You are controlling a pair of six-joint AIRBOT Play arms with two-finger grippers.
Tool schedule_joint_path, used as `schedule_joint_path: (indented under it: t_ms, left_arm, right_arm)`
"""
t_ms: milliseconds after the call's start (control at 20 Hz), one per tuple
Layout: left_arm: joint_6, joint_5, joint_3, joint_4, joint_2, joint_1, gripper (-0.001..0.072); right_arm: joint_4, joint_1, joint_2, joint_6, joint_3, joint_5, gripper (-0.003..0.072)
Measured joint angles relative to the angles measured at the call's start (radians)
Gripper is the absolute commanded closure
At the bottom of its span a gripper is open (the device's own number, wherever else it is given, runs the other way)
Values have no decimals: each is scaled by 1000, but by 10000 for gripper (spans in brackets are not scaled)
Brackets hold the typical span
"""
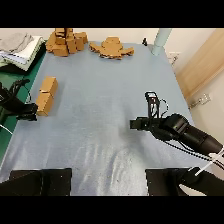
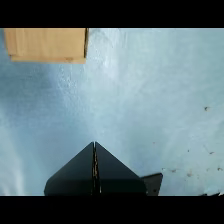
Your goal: Fold the box.
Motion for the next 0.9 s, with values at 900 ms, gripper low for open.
schedule_joint_path:
  t_ms: [900]
  left_arm:
    - [-146,415,230,-80,-207,-748,699]
  right_arm:
    - [371,-140,-670,-390,817,-432,670]
